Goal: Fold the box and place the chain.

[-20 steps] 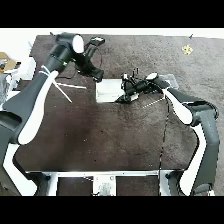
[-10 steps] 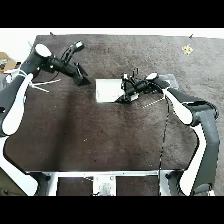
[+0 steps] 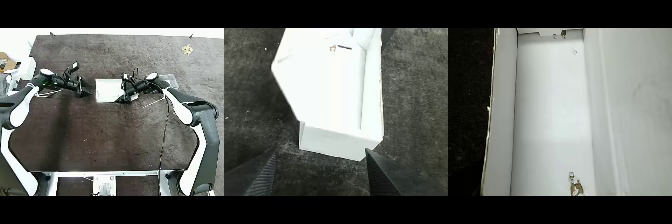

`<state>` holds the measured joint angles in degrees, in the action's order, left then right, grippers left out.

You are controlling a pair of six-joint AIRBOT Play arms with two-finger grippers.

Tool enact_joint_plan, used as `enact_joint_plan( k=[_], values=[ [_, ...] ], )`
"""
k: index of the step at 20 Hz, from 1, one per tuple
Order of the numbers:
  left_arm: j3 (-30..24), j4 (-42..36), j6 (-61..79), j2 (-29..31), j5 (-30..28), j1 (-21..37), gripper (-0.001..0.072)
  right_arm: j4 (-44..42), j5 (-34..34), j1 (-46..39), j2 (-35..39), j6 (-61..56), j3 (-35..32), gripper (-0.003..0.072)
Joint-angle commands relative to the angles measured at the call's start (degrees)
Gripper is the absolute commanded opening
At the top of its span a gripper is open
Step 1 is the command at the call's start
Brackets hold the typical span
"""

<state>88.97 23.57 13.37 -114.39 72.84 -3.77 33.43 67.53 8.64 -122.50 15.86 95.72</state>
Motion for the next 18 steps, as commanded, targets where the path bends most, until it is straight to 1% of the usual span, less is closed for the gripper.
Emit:
enact_joint_plan(
  k=[1,2,4,6,9,10,12,17,18],
  values=[
    [-0.35,-2.08,3.67,-1.81,0.87,0.04,0.0624,-0.02,0.00,0.00,0.00,-0.02,0.00,0.0547],
    [-0.35,-1.57,5.77,-1.81,0.83,0.04,0.0682,-0.02,0.02,0.00,0.00,-0.02,0.00,0.0547],
    [-0.35,-1.29,9.46,-1.81,0.61,-0.04,0.0689,-0.02,0.02,0.00,0.00,-0.02,0.00,0.0547],
    [-0.35,-0.83,8.85,-1.81,0.33,-0.70,0.0689,-0.02,0.00,0.00,0.00,-0.02,0.00,0.0547],
    [-0.15,-0.22,7.98,-1.81,-3.34,-1.31,0.0686,-0.02,0.02,0.00,0.00,-0.02,0.00,0.0547],
    [0.57,0.04,7.48,-1.99,-3.50,-1.31,0.0686,-0.02,0.02,0.00,0.00,-0.02,0.00,0.0547],
    [2.12,0.33,5.99,-2.67,-1.49,-1.22,0.0686,-0.02,0.02,0.00,0.00,-0.02,0.00,0.0547],
    [2.16,1.01,6.84,-4.07,3.23,-1.55,0.0687,-0.02,0.02,0.00,0.00,-0.02,0.00,0.0547],
    [2.14,1.31,6.82,-4.07,3.04,-1.53,0.0688,-0.02,0.02,-0.02,0.00,-0.02,0.00,0.0547]
  ],
)
